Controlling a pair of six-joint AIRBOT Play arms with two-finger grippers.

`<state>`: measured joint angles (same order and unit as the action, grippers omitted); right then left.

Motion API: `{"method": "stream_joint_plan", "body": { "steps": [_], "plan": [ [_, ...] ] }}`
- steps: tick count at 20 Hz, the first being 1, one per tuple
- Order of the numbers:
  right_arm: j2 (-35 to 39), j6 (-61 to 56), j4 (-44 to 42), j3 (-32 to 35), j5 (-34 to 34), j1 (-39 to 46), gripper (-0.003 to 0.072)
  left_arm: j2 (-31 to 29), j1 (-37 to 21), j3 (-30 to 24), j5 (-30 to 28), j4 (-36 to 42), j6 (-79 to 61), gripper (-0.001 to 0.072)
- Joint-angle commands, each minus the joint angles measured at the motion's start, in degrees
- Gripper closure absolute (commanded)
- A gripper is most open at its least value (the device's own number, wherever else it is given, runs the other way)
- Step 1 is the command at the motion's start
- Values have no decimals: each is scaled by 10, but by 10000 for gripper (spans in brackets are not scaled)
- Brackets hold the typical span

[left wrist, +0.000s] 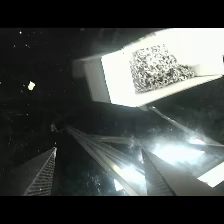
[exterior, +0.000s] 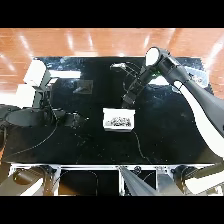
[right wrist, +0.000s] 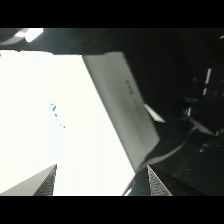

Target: Fold the box and place the chain.

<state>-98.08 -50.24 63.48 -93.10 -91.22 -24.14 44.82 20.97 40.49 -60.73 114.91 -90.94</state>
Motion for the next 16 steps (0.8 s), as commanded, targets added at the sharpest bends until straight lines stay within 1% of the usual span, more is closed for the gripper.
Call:
{"method": "stream_joint_plan", "body": {
  "steps": [1,5,10,16],
  "plan": [
    [-1,43,-54,-1,-31,0,-34,19,-1,-1,12,0,-2,72],
    [-1,67,-45,8,-19,0,-34,26,-1,-1,15,4,-1,72],
    [-1,88,-45,45,-9,-4,-34,26,-1,0,26,15,-1,73],
    [-1,92,-7,47,4,-33,-34,26,-1,-1,26,18,-1,74]
  ]
}}
